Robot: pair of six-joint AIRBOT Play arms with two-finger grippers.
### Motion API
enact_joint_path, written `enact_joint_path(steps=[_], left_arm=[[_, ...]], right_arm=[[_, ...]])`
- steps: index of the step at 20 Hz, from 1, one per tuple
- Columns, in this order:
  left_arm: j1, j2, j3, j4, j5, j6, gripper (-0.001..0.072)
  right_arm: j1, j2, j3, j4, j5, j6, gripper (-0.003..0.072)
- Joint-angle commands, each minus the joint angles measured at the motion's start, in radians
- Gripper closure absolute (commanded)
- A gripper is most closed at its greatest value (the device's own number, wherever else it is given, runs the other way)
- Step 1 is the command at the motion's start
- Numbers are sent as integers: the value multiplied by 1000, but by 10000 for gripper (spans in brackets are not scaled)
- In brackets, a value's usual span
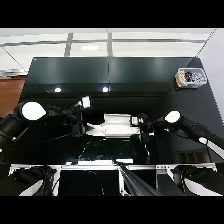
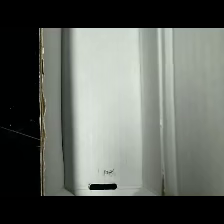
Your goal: Fold the box and place the chain.
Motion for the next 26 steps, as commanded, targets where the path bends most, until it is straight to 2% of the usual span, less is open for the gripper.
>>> enact_joint_path(steps=[1, 5, 10, 16, 18, 19, 20, 21, 22, 25, 26], left_arm=[[1, -83, -5, 53, 39, 217, 1], [-27, -188, -5, 49, 73, 304, 3], [-96, -206, -5, -24, 114, 302, 5], [-122, -262, -5, -77, 117, 302, 43], [-132, -273, -5, -121, 136, 302, 159], [-135, -272, -5, -144, 145, 302, 188], [-138, -273, -5, -167, 144, 302, 285], [-138, -272, -5, -182, 134, 302, 429], [-138, -272, -5, -188, 124, 302, 509], [-138, -273, -5, -189, 111, 302, 517], [-138, -273, -5, -191, 111, 302, 557]], right_arm=[[1, -1, -1, 0, 0, 0, 517], [1, -1, -1, 0, 0, 0, 517], [1, -1, -1, 0, 0, 0, 517], [1, -1, -1, 0, 0, 0, 517], [1, -1, -1, 0, 0, 0, 517], [1, -1, -1, 0, 0, 0, 517], [1, -1, -1, 0, 0, 0, 517], [1, -1, 0, 0, 0, 0, 517], [1, -1, -1, 0, 0, 0, 517], [1, -1, -1, 0, 0, 0, 517], [1, -1, -1, 0, 0, 0, 517]])
